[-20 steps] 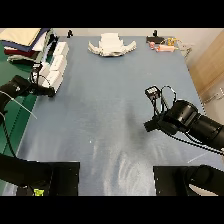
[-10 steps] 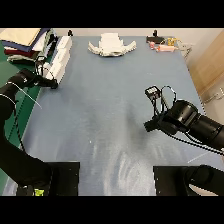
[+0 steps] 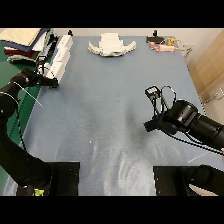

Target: Fold the box.

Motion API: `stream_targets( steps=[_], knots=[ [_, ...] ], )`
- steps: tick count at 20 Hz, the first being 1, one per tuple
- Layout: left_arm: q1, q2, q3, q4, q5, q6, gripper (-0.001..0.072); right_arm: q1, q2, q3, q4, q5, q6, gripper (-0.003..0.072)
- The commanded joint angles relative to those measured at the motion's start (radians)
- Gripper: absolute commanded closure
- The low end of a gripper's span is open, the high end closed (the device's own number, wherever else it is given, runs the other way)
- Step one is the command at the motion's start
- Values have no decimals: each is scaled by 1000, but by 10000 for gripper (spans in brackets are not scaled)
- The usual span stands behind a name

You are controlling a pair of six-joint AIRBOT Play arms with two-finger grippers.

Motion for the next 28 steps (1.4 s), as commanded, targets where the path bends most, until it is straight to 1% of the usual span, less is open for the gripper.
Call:
stream_targets(
  steps=[1,13,14,15,18,20,22,25,27,28],
  knots=[
    [0,-2,2,2,3,0,322,0,-1,1,0,0,0,682],
    [0,-2,2,2,5,0,317,0,-1,1,0,0,0,682],
    [0,-2,2,2,4,0,138,0,-1,1,0,0,0,682],
    [0,-2,2,2,3,-8,19,0,-1,1,0,0,0,682],
    [1,9,2,2,-15,-8,19,0,-1,1,0,0,0,682],
    [9,32,2,6,-60,-8,18,0,-1,1,0,0,0,682],
    [23,74,2,8,-131,-8,18,0,-1,1,0,0,0,682],
    [46,166,2,32,-289,-10,19,0,-1,1,0,0,0,682],
    [53,236,2,87,-393,-82,19,0,-1,1,0,0,0,682],
    [56,277,2,109,-460,-122,19,0,-1,1,0,0,0,682]
  ],
)
